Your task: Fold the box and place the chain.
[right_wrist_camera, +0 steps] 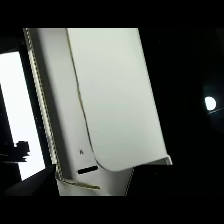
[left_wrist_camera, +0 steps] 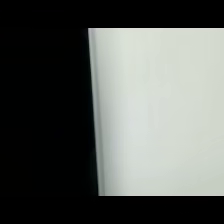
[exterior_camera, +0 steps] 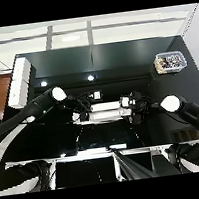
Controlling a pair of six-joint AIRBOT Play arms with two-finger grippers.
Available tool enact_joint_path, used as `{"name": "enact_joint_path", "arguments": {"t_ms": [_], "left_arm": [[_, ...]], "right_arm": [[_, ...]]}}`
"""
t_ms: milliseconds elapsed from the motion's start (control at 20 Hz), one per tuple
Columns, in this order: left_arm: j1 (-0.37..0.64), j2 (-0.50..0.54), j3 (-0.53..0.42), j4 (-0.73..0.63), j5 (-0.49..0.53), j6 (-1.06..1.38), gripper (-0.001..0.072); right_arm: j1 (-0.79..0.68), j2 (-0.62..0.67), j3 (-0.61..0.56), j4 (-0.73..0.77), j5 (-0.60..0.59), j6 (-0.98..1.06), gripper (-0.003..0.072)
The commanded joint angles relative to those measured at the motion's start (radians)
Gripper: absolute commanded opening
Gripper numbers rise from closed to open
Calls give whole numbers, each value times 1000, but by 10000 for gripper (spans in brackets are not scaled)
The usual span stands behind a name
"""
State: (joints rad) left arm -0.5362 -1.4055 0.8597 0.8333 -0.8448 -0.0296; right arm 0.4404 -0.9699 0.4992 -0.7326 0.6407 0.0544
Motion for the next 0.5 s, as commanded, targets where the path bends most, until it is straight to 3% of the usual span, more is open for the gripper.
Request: {"name": "enact_joint_path", "arguments": {"t_ms": [0, 450], "left_arm": [[0, -1, 0, -1, 0, 0, 26], [0, 0, 0, -1, -1, 0, 26]], "right_arm": [[-13, -38, 1, 127, 21, -121, 709], [-19, -202, 1, 164, 51, -287, 709]]}}
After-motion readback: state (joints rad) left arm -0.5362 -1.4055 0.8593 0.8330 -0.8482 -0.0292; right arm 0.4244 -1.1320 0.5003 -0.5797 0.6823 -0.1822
